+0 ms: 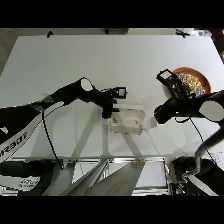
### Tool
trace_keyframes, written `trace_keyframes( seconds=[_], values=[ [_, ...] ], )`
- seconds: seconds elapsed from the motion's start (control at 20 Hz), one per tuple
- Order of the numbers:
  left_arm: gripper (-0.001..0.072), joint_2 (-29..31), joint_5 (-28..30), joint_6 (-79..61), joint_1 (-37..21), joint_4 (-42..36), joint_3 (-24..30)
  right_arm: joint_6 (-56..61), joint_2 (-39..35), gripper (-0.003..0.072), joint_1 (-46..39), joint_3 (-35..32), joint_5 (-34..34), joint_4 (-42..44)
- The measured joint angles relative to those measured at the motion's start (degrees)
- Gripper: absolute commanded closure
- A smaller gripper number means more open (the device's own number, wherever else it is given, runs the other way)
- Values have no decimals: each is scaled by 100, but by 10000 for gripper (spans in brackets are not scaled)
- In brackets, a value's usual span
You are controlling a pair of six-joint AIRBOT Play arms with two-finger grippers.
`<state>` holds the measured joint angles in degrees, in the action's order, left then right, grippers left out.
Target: Fold the box and place the chain.
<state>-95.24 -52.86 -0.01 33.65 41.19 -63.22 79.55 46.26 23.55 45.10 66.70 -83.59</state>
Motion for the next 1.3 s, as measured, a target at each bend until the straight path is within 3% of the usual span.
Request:
trace_keyframes(
  seconds=[1.3],
  values=[
    [698,48,205,654,-188,-153,-17,-50,2,346,0,0,9,0]
  ],
)
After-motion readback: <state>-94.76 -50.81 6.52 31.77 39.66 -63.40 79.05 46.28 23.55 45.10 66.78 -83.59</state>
